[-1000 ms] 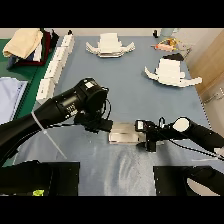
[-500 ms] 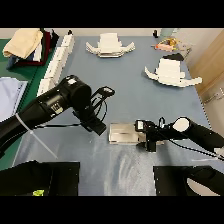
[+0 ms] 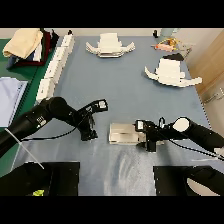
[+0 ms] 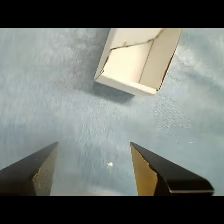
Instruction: Fold the box.
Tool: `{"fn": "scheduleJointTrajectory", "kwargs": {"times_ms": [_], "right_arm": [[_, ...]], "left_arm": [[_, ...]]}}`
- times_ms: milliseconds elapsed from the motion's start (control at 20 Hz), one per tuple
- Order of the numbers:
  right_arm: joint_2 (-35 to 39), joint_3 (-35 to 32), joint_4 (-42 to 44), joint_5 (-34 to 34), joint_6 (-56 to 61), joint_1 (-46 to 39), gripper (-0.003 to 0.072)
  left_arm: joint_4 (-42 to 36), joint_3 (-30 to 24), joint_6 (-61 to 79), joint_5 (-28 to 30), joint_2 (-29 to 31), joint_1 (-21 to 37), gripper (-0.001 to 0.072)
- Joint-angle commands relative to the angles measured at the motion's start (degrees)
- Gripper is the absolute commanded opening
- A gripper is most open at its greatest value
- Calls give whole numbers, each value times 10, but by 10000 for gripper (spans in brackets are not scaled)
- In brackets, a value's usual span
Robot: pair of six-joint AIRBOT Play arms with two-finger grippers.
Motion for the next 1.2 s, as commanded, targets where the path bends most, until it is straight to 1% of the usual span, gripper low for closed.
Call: {"fn": "scheduleJointTrajectory", "kwargs": {"times_ms": [0,150,250,350,550,800,1000,1150], "right_arm": [[0,0,0,0,0,0,501],[0,0,0,0,0,0,500],[0,0,0,0,0,0,500],[0,0,0,0,0,0,500],[0,0,0,0,0,0,500],[0,0,0,0,0,0,500],[0,0,0,0,0,0,501],[0,0,0,0,0,0,500]], "left_arm": [[-120,-57,243,92,-18,6,698],[-191,-62,296,100,-72,4,698],[-213,-62,344,101,-103,0,698],[-231,-62,372,110,-118,-11,698],[-257,-62,376,141,-131,-37,698],[-283,-62,391,142,-138,-56,698],[-315,-60,409,150,-147,-57,698],[-316,-61,410,149,-153,-57,698]]}}
